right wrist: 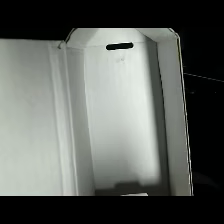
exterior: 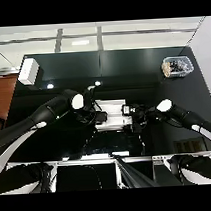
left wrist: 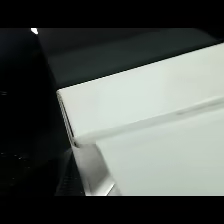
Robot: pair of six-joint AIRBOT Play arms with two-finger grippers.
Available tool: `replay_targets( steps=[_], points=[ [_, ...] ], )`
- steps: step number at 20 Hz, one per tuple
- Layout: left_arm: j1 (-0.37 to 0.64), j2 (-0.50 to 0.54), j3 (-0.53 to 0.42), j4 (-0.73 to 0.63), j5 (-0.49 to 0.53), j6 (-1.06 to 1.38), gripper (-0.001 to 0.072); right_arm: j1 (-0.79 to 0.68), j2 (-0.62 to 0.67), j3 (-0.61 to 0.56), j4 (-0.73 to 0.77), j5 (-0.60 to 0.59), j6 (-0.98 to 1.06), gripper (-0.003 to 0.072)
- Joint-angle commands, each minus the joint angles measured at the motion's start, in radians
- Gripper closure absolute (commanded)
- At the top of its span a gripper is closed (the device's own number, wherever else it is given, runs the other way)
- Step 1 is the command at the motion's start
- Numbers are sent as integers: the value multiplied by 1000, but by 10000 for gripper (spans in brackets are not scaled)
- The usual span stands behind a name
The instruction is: Fold the box and place the chain.
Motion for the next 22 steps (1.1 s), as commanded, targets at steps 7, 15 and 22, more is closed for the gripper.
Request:
replay_targets(
  steps=[7, 15, 22],
  points=[
    [-29, -8, 1, 130, -24, -170, 434, 1, 0, 1, -4, 0, 0, 486],
    [-47, -57, 51, 176, -97, -279, 434, 1, 0, 1, -4, 0, 0, 486],
    [-101, -111, 119, 226, -95, -389, 434, 1, 0, 1, -4, 0, 0, 486]
  ],
)
